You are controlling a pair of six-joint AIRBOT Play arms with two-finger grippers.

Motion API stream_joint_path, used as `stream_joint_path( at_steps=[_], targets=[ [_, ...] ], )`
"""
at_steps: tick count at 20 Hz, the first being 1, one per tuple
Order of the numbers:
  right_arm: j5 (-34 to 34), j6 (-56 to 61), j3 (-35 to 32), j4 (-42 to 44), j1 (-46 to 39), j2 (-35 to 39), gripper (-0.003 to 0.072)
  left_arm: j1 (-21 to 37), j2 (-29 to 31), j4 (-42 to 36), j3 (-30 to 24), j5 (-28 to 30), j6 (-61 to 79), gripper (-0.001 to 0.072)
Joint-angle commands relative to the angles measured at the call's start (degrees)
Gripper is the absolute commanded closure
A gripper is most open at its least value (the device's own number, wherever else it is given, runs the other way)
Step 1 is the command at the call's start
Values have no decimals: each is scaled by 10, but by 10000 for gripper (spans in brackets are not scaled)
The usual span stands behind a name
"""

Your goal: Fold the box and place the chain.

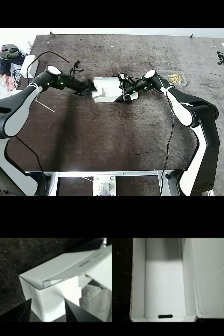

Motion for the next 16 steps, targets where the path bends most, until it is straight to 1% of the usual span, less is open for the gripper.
stream_joint_path(
  at_steps=[1,3,7,8,12,16],
  targets=[
    [0,0,0,0,0,0,242,-23,0,52,19,18,-74,266],
    [0,0,0,0,0,0,242,-30,0,58,27,22,-89,266],
    [0,0,0,0,0,0,242,-45,0,95,34,24,-138,269],
    [0,0,0,0,0,0,242,-49,0,105,34,24,-144,306],
    [0,0,0,0,0,0,242,-59,0,129,34,40,-161,305],
    [0,0,0,0,0,0,242,-78,0,190,34,62,-222,305]
  ],
)
